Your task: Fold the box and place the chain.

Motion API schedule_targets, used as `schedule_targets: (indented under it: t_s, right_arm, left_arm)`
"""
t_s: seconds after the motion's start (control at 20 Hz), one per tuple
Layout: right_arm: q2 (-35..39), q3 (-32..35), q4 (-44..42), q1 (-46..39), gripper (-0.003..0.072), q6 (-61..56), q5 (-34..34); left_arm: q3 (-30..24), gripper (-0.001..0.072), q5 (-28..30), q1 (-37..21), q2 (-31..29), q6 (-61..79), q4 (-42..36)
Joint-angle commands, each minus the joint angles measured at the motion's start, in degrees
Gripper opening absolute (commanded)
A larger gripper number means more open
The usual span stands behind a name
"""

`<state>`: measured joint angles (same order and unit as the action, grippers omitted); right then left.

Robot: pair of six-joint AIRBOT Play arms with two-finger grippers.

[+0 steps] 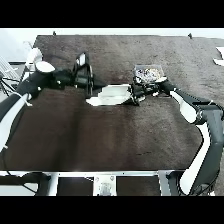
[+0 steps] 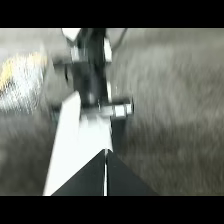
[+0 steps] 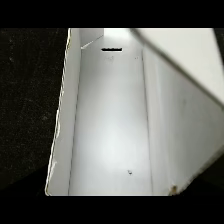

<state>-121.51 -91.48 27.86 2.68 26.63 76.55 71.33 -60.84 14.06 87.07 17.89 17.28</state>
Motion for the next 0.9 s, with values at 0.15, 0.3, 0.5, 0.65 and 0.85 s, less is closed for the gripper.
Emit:
schedule_targets:
  t_s: [0.15,0.3,0.5,0.65,0.85]
  right_arm:
    - [0.0,0.0,0.0,0.0,0.0585,0.0,0.0]
    - [0.0,0.0,0.0,0.0,0.0585,0.0,0.0]
    - [0.0,0.0,0.0,0.0,0.0585,0.0,0.0]
    - [0.0,0.0,0.0,0.0,0.0585,0.0,0.0]
    - [0.0,0.0,0.0,0.0,0.0585,0.0,0.0]
  left_arm:
    - [-8.3,0.0017,8.7,1.5,4.3,3.4,-2.9]
    - [-8.1,0.0016,9.7,1.5,7.4,1.6,-3.2]
    - [-1.7,0.0016,12.5,1.5,10.7,1.7,-3.6]
    - [3.7,0.0017,14.0,1.5,13.8,1.4,-3.5]
    - [9.2,0.0018,16.2,1.5,17.9,0.3,-3.2]
